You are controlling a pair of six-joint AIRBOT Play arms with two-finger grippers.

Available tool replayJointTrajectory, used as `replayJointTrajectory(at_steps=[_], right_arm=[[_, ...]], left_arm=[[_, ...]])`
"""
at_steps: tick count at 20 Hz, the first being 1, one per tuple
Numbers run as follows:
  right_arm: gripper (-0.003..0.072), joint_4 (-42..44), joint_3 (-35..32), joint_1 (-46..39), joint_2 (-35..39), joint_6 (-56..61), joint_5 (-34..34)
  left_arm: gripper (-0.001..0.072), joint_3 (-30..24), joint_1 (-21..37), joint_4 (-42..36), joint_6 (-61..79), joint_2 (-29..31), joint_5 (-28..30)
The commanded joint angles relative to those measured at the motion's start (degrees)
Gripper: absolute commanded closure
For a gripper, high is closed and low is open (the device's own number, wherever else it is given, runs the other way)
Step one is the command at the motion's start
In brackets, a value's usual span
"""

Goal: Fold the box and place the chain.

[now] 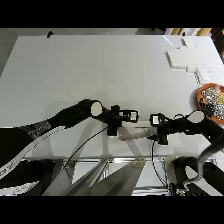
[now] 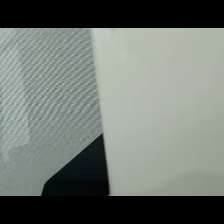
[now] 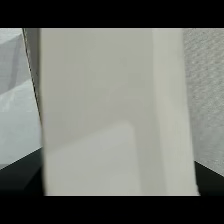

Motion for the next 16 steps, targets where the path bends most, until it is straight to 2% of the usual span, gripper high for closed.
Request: replayJointTrajectory(at_steps=[1, 9, 12, 16], right_arm=[[0.0152, 0.13, -1.18, -0.02, -0.11, -2.86, 0.02], [0.0173, 0.20, -1.29, -0.02, -1.68, -2.93, -2.67], [0.0209, 0.33, -1.29, -0.79, -1.75, -2.51, -2.40], [0.0203, 0.33, -1.29, -2.86, -1.75, -3.23, -1.64]], left_arm=[[0.0700, 0.00, 0.00, 0.04, -0.02, 0.02, 0.07], [0.0700, 0.00, 0.00, 0.04, -0.02, 0.02, 0.07], [0.0700, 0.00, 0.00, 0.04, -0.02, 0.02, 0.07], [0.0700, 0.00, 0.00, 0.04, -0.02, 0.02, 0.07]])
